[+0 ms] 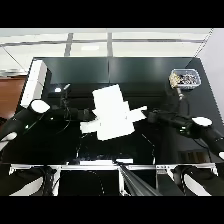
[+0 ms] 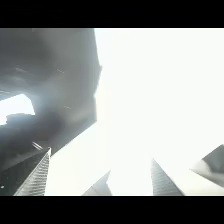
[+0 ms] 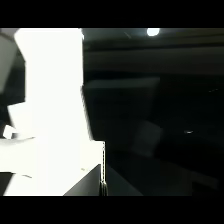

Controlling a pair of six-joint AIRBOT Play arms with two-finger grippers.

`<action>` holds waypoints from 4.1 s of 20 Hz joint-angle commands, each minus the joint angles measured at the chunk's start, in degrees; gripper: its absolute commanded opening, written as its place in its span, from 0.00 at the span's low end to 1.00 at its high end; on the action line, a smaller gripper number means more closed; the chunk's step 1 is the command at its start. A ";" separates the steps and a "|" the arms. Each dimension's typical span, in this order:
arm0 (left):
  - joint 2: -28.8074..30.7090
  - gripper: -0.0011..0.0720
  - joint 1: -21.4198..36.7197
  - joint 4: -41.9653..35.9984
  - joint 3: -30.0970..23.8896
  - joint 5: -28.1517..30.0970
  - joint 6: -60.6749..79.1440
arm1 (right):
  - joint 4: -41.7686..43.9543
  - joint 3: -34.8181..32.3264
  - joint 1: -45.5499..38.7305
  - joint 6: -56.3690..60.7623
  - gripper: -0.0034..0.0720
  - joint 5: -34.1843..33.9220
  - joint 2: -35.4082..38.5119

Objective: Fold the box and place the chain.

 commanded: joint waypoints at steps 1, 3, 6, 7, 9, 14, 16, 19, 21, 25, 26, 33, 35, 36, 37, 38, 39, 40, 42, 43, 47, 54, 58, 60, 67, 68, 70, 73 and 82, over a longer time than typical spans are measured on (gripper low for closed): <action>-9.03 0.98 1.51 -11.23 3.54 -9.49 7.52 | 3.63 -0.85 10.12 -1.09 0.06 -9.51 0.24; -12.02 0.98 3.41 -12.61 4.46 -11.28 8.72 | 3.63 -0.85 10.82 -1.09 0.06 -9.46 0.24; -13.22 0.98 5.86 -12.44 5.05 -15.67 13.46 | 3.61 -0.85 10.82 -1.09 0.06 -9.44 0.24; -13.25 0.98 6.67 -12.46 5.05 -16.87 14.93 | 3.61 -0.85 10.82 -1.09 0.07 -9.46 0.24; -13.29 0.98 7.78 -12.41 5.18 -19.80 20.50 | 3.58 -0.85 10.93 -1.09 0.06 -9.38 0.24; -21.03 0.95 7.15 -8.87 13.70 -31.78 25.70 | 1.99 -0.85 12.81 -1.09 0.07 -9.22 0.24; -25.24 0.81 6.10 -5.51 18.36 -34.58 25.29 | 1.66 -0.85 13.44 -1.07 0.06 -9.22 0.24; -29.14 0.60 4.24 -0.55 22.62 -39.36 24.48 | 1.66 -0.85 13.49 -1.07 0.06 -9.49 0.24; -29.38 0.51 3.50 2.34 23.28 -39.63 24.50 | 1.64 -0.85 13.49 -1.07 0.06 -9.70 0.24; -29.38 0.37 3.50 2.86 23.47 -39.54 24.48 | 1.64 -0.85 13.49 -1.09 0.07 -9.92 0.24; -29.38 0.34 3.45 2.82 23.47 -39.32 24.46 | 1.64 -0.85 13.49 -1.07 0.07 -9.92 0.24; -27.30 0.05 3.39 3.48 23.47 -39.12 24.28 | -2.12 2.03 10.49 -1.07 0.98 -4.02 0.90; -23.91 0.05 3.28 4.15 23.41 -40.48 24.39 | -11.37 6.80 5.73 -0.39 0.98 5.03 1.97; -21.94 0.04 2.99 4.31 23.19 -40.26 24.46 | -17.46 9.68 3.43 -0.35 0.98 10.67 2.38; -19.67 0.04 2.51 4.39 22.62 -38.75 24.92 | -23.50 12.61 1.66 0.46 0.98 15.28 2.60; -16.72 0.04 1.53 4.39 21.27 -34.86 26.14 | -29.29 15.41 0.22 1.86 0.98 18.34 2.64; -13.73 0.04 0.17 4.39 19.41 -29.62 28.74 | -33.57 17.97 -0.98 2.36 0.98 19.93 2.64; -10.71 0.04 -1.60 4.39 17.07 -23.08 32.79 | -34.82 19.54 -2.01 2.36 0.98 19.98 2.64; -7.28 0.05 -4.94 4.37 13.49 -14.03 43.76 | -34.75 20.90 -3.21 2.32 0.98 18.01 2.64; -7.13 0.05 -6.34 4.39 12.94 -12.74 49.59 | -34.40 20.94 -3.30 2.34 0.98 15.78 2.64; -8.57 0.05 -10.01 9.09 12.94 -4.52 59.25 | -29.86 20.90 -2.34 -0.17 0.98 12.74 2.45; -12.11 0.05 -10.64 13.46 13.00 -7.39 59.23 | -47.65 13.57 11.30 -10.38 0.98 10.19 -1.92; -12.13 0.05 -10.58 13.79 13.14 -6.86 59.25 | -49.07 11.74 15.67 -16.48 0.98 8.70 -3.28; -12.13 0.05 -10.60 13.77 13.14 -6.78 59.23 | -48.74 11.76 15.34 -19.52 0.98 9.01 -3.80; -12.13 0.05 -10.60 13.75 13.14 -6.80 59.08 | -38.03 10.14 22.62 -20.41 0.98 7.30 -8.85; -12.13 0.05 -10.60 13.75 13.14 -6.80 59.06 | -37.59 10.12 23.67 -20.37 0.98 5.88 -9.66; -12.13 0.05 -10.56 13.75 13.14 -6.80 59.06 | -37.53 10.10 24.96 -20.37 0.98 5.31 -10.60; -12.13 0.05 -10.56 13.73 13.14 -6.88 59.04 | -37.48 10.12 26.64 -20.37 0.98 4.57 -10.62; -12.13 0.05 -10.56 13.73 13.14 -9.20 58.80 | -41.66 10.95 27.63 -20.33 0.98 -5.44 -3.58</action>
